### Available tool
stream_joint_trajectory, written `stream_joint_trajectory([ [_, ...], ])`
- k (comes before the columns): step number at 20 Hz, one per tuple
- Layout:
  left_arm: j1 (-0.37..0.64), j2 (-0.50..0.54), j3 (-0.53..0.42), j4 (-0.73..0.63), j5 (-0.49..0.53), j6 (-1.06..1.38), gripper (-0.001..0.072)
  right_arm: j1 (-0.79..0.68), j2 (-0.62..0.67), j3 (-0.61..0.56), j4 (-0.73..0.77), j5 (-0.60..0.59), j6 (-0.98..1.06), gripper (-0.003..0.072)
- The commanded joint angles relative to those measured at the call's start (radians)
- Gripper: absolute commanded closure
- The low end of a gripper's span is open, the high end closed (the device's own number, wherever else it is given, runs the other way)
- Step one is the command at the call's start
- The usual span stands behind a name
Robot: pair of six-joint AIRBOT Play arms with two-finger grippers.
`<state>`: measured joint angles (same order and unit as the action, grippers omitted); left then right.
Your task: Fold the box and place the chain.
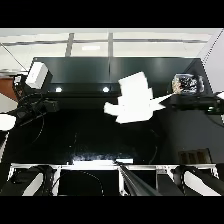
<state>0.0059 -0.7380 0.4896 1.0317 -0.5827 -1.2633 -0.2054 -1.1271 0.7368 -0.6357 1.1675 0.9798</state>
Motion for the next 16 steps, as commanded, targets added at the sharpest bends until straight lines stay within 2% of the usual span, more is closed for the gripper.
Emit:
stream_joint_trajectory([
  [1, -0.029, -0.002, 0.0, -0.002, -0.01, 0.0, 0.0685, 0.201, 0.026, -0.106, 0.034, -0.164, -0.001, 0.0648],
  [5, -0.095, -0.005, 0.0, -0.005, -0.028, 0.0, 0.0685, 0.434, 0.091, -0.143, 0.006, -0.354, -0.053, 0.0648],
  [9, -0.162, -0.008, 0.0, -0.005, -0.024, 0.0, 0.0675, 0.598, 0.121, -0.143, -0.121, -0.589, -0.071, 0.0647],
  [10, -0.176, -0.015, 0.0, -0.004, -0.018, 0.0, 0.0547, 0.624, 0.121, -0.143, -0.126, -0.616, -0.071, 0.0647],
  [12, -0.2, -0.045, 0.0, -0.005, -0.02, 0.0, 0.0061, 0.646, 0.121, -0.145, -0.138, -0.641, -0.071, 0.0647],
  [13, -0.207, -0.063, 0.0, -0.008, -0.033, -0.001, -0.0004, 0.646, 0.121, -0.15, -0.155, -0.639, -0.071, 0.0648],
  [16, -0.209, -0.148, 0.0, -0.115, -0.112, 0.005, -0.0004, 0.646, 0.121, -0.191, -0.158, -0.634, -0.067, 0.0647],
])
